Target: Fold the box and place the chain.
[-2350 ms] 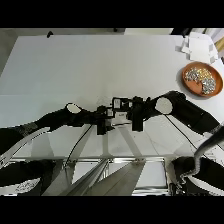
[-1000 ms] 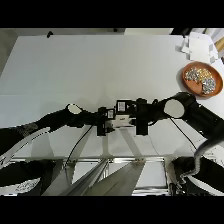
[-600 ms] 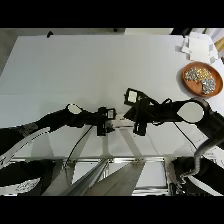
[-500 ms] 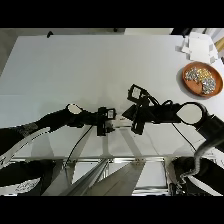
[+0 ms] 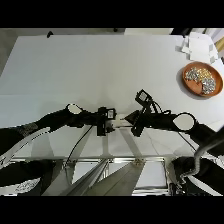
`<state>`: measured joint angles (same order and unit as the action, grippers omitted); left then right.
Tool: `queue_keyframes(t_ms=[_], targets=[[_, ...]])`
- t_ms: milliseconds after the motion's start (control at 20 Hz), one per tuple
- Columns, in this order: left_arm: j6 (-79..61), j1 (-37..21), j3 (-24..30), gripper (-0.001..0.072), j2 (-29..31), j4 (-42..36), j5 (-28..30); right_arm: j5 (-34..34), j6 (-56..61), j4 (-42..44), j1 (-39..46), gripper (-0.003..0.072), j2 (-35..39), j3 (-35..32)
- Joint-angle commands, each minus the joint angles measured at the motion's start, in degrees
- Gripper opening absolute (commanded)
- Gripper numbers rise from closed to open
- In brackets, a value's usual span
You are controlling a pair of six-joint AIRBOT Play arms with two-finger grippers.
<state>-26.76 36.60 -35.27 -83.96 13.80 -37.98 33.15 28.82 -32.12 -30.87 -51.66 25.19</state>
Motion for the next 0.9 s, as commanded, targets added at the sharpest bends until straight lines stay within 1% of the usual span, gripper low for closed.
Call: queue_keyframes(t_ms=[0, 350, 600, 850], targets=[[0.0, -0.1, 0.0, 0.0069, 0.0, 0.0, 0.0, 0.9, -0.5, 0.5, 0.0, 0.002, -0.1, -0.6], [0.0, -0.1, 0.0, 0.0069, 0.0, 0.0, 0.0, 0.2, -0.8, -1.1, -1.9, 0.002, -1.4, -1.7], [0.0, -0.1, 0.0, 0.0069, 0.0, 0.0, 0.0, 0.5, -0.8, -1.1, -1.9, 0.002, -3.2, -1.7], [0.0, -0.1, 0.0, 0.0069, 0.0, 0.0, 0.0, 1.8, -0.8, -1.6, -1.9, 0.002, -3.4, -1.7]])
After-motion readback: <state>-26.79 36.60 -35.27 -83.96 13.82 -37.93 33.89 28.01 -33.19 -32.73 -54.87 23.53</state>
